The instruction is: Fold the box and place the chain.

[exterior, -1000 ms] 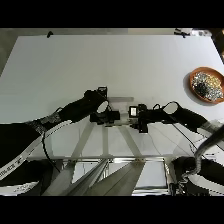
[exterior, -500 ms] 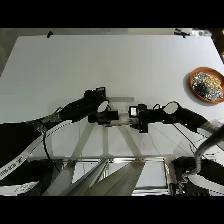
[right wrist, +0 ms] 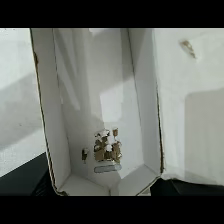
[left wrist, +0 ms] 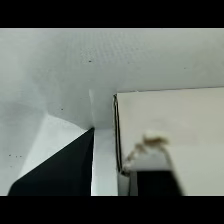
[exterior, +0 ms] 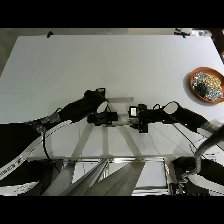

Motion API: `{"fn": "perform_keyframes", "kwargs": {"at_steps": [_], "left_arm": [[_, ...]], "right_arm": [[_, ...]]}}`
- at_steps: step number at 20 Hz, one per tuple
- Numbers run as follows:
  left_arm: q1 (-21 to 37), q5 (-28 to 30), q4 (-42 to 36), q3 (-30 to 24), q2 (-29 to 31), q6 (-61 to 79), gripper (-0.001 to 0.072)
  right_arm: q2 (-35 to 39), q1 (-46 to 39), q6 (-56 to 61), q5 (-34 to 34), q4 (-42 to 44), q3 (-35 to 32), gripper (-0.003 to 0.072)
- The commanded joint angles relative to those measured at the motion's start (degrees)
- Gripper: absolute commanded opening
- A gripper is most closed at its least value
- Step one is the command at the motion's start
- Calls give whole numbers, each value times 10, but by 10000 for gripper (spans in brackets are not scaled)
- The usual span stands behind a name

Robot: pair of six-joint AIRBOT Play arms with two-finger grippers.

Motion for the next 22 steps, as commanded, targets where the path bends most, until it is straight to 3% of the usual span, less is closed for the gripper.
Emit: {"fn": "perform_keyframes", "kwargs": {"at_steps": [1,2,4,9,10,13,18,19,21,22], "left_arm": [[-1,-3,5,-13,-1,2,247],[-1,-3,7,-14,-1,2,240],[-3,0,11,-14,-1,10,1],[-13,12,16,-14,0,23,13],[-14,12,17,-14,1,26,19],[-14,12,18,-14,12,39,210],[-14,18,21,-14,44,94,228],[-13,18,21,-14,48,105,246],[-13,18,21,-14,54,115,355],[-12,17,21,-14,55,114,352]], "right_arm": [[0,0,1,1,0,0,412],[0,0,1,1,0,0,412],[0,0,1,1,0,0,412],[0,0,1,1,0,0,412],[0,0,1,1,0,0,412],[0,0,1,1,0,0,412],[0,0,1,1,0,0,412],[0,0,1,1,0,0,412],[0,0,1,1,0,0,412],[0,0,1,1,0,0,412]]}}
